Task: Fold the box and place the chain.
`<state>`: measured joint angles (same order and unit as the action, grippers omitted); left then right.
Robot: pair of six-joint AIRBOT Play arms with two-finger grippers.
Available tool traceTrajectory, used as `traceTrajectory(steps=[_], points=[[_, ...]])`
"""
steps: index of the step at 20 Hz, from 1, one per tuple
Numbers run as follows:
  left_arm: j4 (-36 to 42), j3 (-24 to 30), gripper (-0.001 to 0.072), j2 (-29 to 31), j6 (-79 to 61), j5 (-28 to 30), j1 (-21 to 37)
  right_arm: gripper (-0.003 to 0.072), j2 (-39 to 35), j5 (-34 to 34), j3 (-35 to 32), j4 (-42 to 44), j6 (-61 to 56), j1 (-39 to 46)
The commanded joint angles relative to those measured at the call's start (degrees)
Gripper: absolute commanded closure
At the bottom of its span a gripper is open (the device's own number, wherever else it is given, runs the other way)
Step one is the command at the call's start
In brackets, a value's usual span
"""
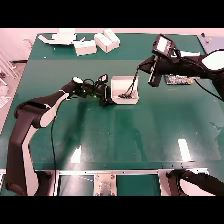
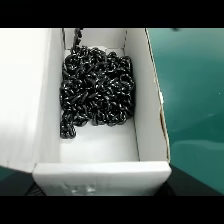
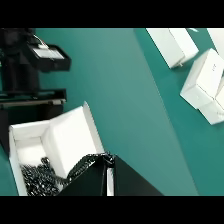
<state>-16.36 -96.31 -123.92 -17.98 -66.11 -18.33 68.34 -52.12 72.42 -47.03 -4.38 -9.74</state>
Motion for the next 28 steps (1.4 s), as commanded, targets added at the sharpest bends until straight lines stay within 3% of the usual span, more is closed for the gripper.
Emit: traceTrajectory(steps=[1,12,18,19,20,21,28], points=[[0.0,0.0,0.0364,0.0,0.0,-0.1,0.0,0.0682,-0.3,0.0,0.0,0.0,-0.2,-2.6],[0.0,0.0,0.0364,0.0,0.0,-0.2,0.0,0.0682,6.2,0.0,-1.1,0.1,-0.9,-2.7],[0.0,0.0,0.0364,0.0,0.0,-0.3,0.0,0.068,16.5,0.2,-4.2,1.6,-1.1,-2.6],[0.0,0.0,0.0364,0.0,0.0,-0.3,0.0,0.0565,18.3,-0.1,-4.3,1.6,-1.2,-2.5],[0.0,0.0,0.0364,0.0,0.0,-0.3,0.0,0.0253,19.1,0.0,-4.3,1.6,-1.2,-2.4],[0.0,0.0,0.0364,0.0,0.0,-0.3,0.0,0.0106,19.2,0.2,-4.3,1.6,-1.2,-2.4],[0.0,0.0,0.0364,0.0,0.0,-0.4,0.0,0.0106,19.2,4.7,0.2,1.6,-7.7,0.0]])
